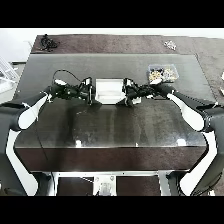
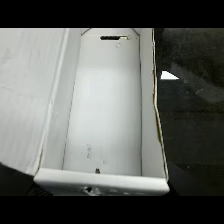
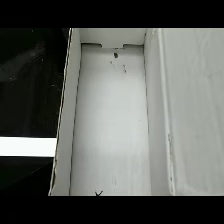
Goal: Fold the box and place the chain.
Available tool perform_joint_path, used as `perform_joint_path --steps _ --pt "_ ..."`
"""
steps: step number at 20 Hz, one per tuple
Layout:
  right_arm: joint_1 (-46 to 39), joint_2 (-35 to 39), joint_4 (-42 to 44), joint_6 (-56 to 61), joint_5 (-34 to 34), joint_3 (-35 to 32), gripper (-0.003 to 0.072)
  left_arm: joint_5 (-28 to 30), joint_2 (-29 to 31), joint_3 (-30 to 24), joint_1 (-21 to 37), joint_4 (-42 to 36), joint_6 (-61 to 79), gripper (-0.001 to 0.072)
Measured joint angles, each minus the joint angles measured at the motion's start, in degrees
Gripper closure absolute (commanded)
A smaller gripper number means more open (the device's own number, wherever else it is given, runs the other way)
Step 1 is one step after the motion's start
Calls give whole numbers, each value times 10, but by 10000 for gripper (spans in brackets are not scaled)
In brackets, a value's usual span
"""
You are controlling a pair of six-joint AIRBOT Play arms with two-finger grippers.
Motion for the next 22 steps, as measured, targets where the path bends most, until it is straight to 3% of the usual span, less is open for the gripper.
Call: perform_joint_path --steps 13,14,15,22 --pt "1 0 0 3 0 0 96 2 0 0 0 0 0 293" --pt "1 0 0 7 1 0 65 2 0 0 0 0 0 293" --pt "0 1 -2 13 3 1 -28 2 0 0 0 0 0 292" --pt "-44 68 -109 95 9 5 -34 3 0 0 0 -2 -2 293"
